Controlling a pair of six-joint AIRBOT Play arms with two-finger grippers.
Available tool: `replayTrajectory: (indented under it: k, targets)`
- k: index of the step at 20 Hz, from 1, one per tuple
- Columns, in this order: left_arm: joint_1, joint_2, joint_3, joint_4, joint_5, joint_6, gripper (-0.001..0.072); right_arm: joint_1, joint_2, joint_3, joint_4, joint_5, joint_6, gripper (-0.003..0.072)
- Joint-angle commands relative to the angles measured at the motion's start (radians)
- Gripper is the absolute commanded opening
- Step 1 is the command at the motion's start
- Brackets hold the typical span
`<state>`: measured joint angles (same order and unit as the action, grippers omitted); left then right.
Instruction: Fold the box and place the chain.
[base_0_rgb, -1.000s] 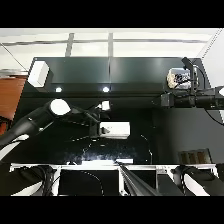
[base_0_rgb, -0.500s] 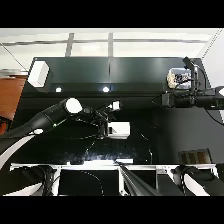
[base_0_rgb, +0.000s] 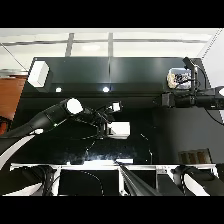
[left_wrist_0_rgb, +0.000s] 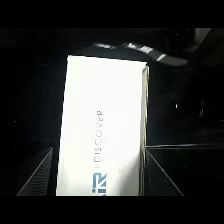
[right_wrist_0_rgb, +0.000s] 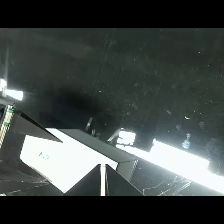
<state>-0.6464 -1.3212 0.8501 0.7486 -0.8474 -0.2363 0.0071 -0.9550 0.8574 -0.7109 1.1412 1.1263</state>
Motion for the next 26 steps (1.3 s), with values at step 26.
replayTrajectory:
  k: [26]
  targets:
    - [-0.034,-0.031,0.000,0.059,0.004,-0.040,0.0711,-0.001,0.000,0.000,0.000,-0.001,0.000,0.0044]
